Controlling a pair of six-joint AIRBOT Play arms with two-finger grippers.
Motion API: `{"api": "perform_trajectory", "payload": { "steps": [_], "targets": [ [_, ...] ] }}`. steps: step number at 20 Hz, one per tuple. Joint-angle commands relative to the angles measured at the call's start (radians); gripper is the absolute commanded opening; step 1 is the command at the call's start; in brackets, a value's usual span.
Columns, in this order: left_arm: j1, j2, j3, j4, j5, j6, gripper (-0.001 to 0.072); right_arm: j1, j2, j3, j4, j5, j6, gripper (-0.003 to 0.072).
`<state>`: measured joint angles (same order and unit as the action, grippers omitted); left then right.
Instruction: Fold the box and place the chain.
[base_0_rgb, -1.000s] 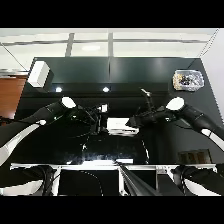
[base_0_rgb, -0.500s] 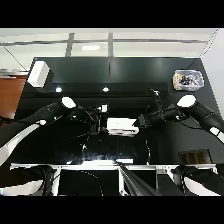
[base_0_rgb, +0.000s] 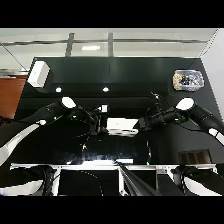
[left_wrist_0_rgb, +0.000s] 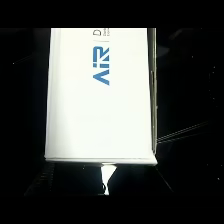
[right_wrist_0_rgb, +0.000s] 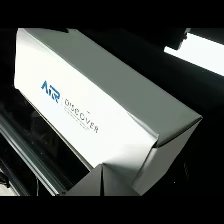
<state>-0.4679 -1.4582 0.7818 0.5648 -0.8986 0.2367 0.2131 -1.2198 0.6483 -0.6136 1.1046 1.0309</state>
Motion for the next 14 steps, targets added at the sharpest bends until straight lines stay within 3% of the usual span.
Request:
{"api": "perform_trajectory", "payload": {
  "steps": [1,5,9,10,11,12,14],
  "targets": [
    [0.000,0.000,0.000,0.000,0.000,-0.002,0.0276,0.000,-0.003,-0.003,-0.023,-0.018,0.000,0.0008],
    [0.000,0.000,0.000,-0.001,-0.001,-0.002,0.0275,-0.001,0.019,0.024,0.023,0.033,-0.022,0.0008],
    [0.002,0.015,0.009,0.016,-0.003,-0.005,0.0299,-0.042,0.111,0.168,0.014,0.168,-0.019,0.0008],
    [0.003,0.030,0.011,0.031,-0.002,-0.005,0.0344,-0.069,0.141,0.200,0.009,0.190,-0.015,0.0008],
    [0.006,0.050,0.011,0.046,-0.002,-0.005,0.0575,-0.104,0.171,0.223,0.009,0.201,-0.014,0.0008],
    [0.014,0.068,0.011,0.058,0.001,-0.012,0.0707,-0.145,0.203,0.237,0.007,0.201,-0.014,0.0008],
    [0.039,0.107,0.011,0.063,-0.007,-0.056,0.0709,-0.235,0.248,0.242,-0.012,0.196,-0.014,0.0008]
  ]
}}
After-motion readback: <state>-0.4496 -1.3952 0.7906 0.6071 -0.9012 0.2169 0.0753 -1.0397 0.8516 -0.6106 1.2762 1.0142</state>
